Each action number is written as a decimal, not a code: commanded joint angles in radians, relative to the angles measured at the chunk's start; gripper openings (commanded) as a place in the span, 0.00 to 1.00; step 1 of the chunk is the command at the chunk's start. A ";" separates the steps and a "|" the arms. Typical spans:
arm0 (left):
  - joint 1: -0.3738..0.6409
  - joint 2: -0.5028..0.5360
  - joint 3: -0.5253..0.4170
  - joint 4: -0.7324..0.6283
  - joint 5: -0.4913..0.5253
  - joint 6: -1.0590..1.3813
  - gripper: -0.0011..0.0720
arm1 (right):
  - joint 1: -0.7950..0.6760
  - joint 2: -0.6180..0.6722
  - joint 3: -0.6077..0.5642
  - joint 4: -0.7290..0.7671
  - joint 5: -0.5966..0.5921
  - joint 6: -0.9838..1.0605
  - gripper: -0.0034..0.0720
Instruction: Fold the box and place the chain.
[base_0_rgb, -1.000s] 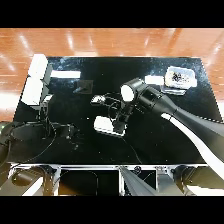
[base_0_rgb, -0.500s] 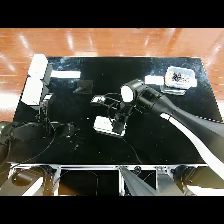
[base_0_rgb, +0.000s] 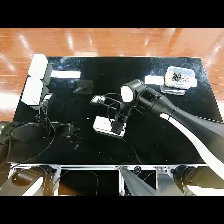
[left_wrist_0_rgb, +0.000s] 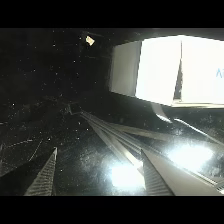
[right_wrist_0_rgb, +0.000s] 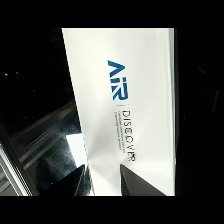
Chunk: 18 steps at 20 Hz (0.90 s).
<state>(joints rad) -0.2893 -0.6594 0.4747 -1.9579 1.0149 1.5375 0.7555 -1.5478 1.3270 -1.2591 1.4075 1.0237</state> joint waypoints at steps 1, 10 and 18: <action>0.000 0.000 0.000 0.000 0.000 0.000 0.86 | 0.000 0.006 0.002 0.014 -0.005 0.035 0.41; 0.000 0.000 0.000 -0.005 -0.004 0.000 0.86 | -0.114 0.181 -0.048 0.070 -0.299 0.610 0.09; 0.000 0.000 0.000 -0.022 -0.051 0.000 0.86 | -0.016 0.464 -0.686 0.423 -0.904 1.086 0.09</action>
<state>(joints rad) -0.2893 -0.6594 0.4747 -1.9770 0.9848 1.5375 0.6899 -1.1233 0.7723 -0.9684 0.6266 2.0182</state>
